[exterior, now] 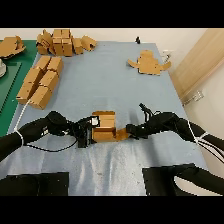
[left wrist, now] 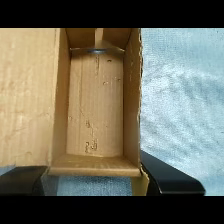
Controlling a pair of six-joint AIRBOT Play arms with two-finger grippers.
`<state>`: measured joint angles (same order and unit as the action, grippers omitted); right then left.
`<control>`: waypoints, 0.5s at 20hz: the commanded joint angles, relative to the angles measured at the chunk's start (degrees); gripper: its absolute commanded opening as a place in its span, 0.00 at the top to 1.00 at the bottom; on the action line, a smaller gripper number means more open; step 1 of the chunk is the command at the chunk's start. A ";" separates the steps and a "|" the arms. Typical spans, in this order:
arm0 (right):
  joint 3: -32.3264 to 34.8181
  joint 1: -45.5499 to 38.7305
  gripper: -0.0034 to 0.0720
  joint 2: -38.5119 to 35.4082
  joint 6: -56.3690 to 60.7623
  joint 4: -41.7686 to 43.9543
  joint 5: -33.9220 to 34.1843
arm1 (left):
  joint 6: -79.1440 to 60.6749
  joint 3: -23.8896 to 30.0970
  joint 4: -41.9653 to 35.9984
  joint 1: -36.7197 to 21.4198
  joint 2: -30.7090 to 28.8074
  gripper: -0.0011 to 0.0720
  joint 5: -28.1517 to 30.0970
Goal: Fold the box.
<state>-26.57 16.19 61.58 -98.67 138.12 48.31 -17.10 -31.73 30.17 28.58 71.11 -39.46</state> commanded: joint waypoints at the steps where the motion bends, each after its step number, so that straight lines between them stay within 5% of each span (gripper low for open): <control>1: -1.05 1.81 0.95 -0.26 1.86 0.66 -0.87 | 0.00 0.00 0.00 0.02 0.02 0.51 -0.02; 5: -3.48 2.67 0.91 -3.54 2.47 0.31 -0.79 | -0.02 0.00 0.00 0.02 0.02 0.50 0.00; 6: -3.65 2.89 0.68 -3.93 2.49 0.13 -1.01 | -0.02 0.00 0.00 0.02 0.02 0.50 0.02; 7: -3.61 2.91 0.62 -3.80 2.49 0.13 -0.74 | 0.00 0.00 0.00 0.02 0.02 0.50 -0.02; 10: -3.58 4.24 0.62 -3.32 2.51 0.52 -1.11 | -0.02 0.00 0.00 0.02 0.02 0.51 -0.04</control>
<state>-29.85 19.33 58.46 -96.33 138.43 47.57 -17.10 -31.73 30.17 28.58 71.11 -39.46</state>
